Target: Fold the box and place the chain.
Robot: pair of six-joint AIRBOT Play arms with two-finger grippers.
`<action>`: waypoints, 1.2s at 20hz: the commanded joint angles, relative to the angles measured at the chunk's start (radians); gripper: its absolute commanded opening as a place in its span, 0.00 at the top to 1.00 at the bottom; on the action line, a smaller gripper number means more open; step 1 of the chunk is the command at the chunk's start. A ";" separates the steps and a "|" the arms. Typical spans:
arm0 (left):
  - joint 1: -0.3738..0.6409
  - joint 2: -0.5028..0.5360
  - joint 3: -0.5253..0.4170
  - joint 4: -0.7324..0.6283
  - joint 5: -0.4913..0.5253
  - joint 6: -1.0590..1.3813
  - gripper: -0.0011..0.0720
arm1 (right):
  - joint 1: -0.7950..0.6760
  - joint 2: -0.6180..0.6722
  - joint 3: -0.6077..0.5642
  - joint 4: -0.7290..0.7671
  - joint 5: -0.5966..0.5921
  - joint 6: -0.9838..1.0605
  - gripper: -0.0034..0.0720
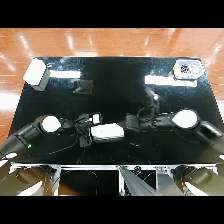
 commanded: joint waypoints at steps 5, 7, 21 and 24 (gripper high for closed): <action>0.283 0.105 0.016 0.030 -0.040 -0.134 0.96 | -0.212 0.071 0.001 -0.093 0.148 -0.008 0.03; 0.426 0.150 0.016 0.039 -0.098 -0.172 0.96 | -0.214 0.071 0.001 -0.111 0.144 -0.008 0.03; 1.199 -0.004 0.184 0.259 -0.083 -0.308 0.96 | -0.214 0.071 0.001 -0.133 0.145 -0.027 0.03; 1.205 -0.144 0.307 0.277 -0.087 -0.351 0.96 | -0.214 0.071 0.001 -0.132 0.143 -0.024 0.03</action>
